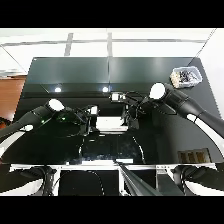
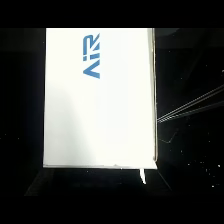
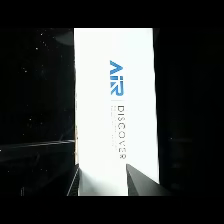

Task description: Fold the box and place the chain.

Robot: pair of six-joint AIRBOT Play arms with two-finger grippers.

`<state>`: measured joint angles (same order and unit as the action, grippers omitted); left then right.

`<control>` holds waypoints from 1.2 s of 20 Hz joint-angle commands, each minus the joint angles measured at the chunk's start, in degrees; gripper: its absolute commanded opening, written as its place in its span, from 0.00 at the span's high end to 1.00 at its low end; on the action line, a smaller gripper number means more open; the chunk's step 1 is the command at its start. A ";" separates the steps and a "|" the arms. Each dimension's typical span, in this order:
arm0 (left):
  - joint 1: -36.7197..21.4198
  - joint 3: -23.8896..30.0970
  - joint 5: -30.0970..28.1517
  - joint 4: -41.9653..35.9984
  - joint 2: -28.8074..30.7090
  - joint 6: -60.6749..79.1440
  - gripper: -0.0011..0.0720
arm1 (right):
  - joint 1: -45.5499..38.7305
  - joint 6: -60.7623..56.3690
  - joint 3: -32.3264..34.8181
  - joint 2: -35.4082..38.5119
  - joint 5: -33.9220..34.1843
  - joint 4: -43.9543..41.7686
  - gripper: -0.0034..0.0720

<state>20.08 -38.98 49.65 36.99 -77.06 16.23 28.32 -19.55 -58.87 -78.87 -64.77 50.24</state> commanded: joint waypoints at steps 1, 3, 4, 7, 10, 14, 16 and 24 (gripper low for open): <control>-0.04 -0.02 0.09 0.02 -0.02 0.07 0.43 | 0.02 -0.20 -0.02 -0.02 -0.44 -0.24 0.51; -0.04 -0.02 0.09 0.02 -0.02 0.07 0.43 | 0.02 -0.22 0.55 -0.02 -0.76 -0.24 0.50; -0.04 -0.02 0.07 0.02 -0.02 0.07 0.43 | 0.02 -0.22 1.14 -0.02 -0.68 -0.24 0.51; -0.04 -0.02 0.09 0.02 -0.02 0.07 0.43 | 0.02 -0.39 1.55 -0.02 -0.63 -0.26 0.51; -0.04 -0.02 0.09 0.02 -0.02 0.07 0.43 | 0.00 -0.42 1.51 0.13 -0.83 -0.28 0.51; -0.04 -0.02 0.09 0.02 -0.02 0.07 0.43 | -0.52 -4.48 1.36 3.32 -1.09 -0.28 0.51; -0.04 -0.02 0.09 0.02 -0.02 0.07 0.43 | -1.97 -10.99 1.27 6.45 -1.11 -0.31 0.51; -0.04 -0.02 0.07 0.02 -0.02 0.04 0.43 | -5.70 -36.41 10.80 8.44 -1.68 -20.22 0.94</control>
<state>20.08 -38.98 49.69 37.01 -77.06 16.23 23.16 -50.35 -52.82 -70.54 -68.88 43.03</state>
